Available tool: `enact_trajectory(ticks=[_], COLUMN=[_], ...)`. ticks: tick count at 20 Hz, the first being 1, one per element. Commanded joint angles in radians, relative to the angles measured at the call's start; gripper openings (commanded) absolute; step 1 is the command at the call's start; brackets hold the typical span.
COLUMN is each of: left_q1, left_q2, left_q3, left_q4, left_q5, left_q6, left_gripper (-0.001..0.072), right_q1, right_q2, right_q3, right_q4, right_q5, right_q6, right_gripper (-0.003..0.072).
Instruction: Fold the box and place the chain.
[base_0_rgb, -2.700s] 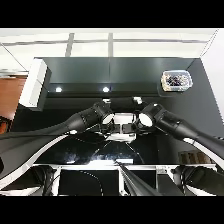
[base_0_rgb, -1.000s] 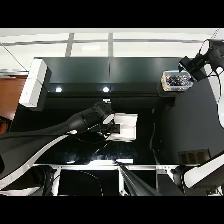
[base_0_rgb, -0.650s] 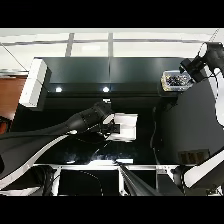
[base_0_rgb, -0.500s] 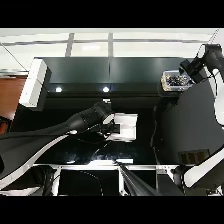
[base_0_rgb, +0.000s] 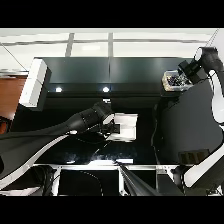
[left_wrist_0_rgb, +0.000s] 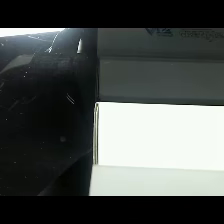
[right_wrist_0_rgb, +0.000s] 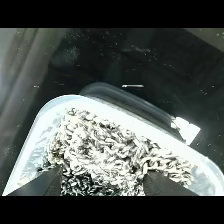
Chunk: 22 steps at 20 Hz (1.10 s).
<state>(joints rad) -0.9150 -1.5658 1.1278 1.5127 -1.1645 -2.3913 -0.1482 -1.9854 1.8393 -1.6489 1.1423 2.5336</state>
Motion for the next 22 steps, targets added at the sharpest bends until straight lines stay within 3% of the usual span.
enact_trajectory(ticks=[1,3,6,9,18,22], left_q1=[0.0,0.001,0.0,0.001,0.001,0.001], left_q2=[0.0,0.0,0.0,0.0,0.0,0.0], left_q3=[0.001,0.001,0.001,0.001,0.001,0.001], left_q4=[-0.003,-0.003,-0.003,-0.003,-0.003,-0.002], left_q5=[0.0,0.001,0.0,0.001,0.002,0.005], left_q6=[0.001,0.001,0.001,0.001,0.001,0.001], left_gripper=[0.0033,0.0033,0.0033,0.0033,0.0033,0.0033], right_q1=[0.0,0.0,0.0,0.0,0.001,0.01], right_q2=[-0.009,-0.009,-0.001,0.026,0.276,0.432], right_q3=[0.001,0.001,0.001,0.001,0.001,0.001], right_q4=[-0.002,-0.002,-0.001,-0.009,-0.024,0.109], right_q5=[-0.003,-0.001,0.014,0.034,0.06,0.117], right_q6=[-0.002,-0.023,-0.067,-0.146,-0.619,-0.866], right_gripper=[0.0562,0.0414,0.0074,0.0023,0.0012,0.0012])
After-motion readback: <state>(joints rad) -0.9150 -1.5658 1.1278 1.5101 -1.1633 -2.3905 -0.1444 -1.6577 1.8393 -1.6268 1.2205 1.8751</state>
